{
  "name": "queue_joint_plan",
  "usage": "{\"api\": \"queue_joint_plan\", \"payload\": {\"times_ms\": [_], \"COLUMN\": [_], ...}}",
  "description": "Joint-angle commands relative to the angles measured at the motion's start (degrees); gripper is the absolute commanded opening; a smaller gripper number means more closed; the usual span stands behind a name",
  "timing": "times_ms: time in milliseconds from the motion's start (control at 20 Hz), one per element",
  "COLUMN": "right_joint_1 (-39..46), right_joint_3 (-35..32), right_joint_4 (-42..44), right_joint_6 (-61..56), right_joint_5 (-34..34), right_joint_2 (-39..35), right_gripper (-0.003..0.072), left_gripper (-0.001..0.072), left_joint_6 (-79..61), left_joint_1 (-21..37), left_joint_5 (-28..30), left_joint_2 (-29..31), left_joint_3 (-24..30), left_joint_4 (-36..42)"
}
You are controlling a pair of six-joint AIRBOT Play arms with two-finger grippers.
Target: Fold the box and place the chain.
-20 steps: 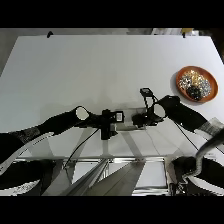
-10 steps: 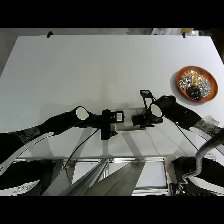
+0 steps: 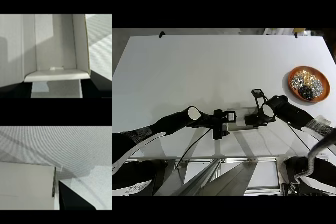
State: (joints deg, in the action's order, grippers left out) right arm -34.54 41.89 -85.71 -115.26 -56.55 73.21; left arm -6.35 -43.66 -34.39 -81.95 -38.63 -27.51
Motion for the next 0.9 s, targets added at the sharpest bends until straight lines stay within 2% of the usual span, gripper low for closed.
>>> {"api": "queue_joint_plan", "payload": {"times_ms": [0,400,750,800,850], "right_joint_1": [0.0,-3.3,-3.4,-3.4,-3.4], "right_joint_3": [0.0,0.0,0.0,0.0,0.0], "right_joint_4": [-0.9,-2.6,-3.9,-3.8,-3.8], "right_joint_6": [0.2,0.2,-3.1,-3.4,-3.4], "right_joint_5": [0.7,3.0,2.1,2.0,1.8], "right_joint_2": [0.0,0.7,1.1,1.2,1.2], "right_gripper": [0.0156,0.0155,0.0153,0.0142,0.0017], "left_gripper": [0.0212,0.0212,0.0212,0.0212,0.0212], "left_joint_6": [0.0,0.0,0.0,0.0,0.0], "left_joint_1": [0.0,0.0,0.0,0.0,0.0], "left_joint_5": [-0.2,-0.1,-0.2,-0.1,-0.2], "left_joint_2": [0.0,0.0,0.0,0.0,0.0], "left_joint_3": [0.0,0.0,0.0,0.0,0.0], "left_joint_4": [0.0,0.0,0.0,0.0,0.0]}}
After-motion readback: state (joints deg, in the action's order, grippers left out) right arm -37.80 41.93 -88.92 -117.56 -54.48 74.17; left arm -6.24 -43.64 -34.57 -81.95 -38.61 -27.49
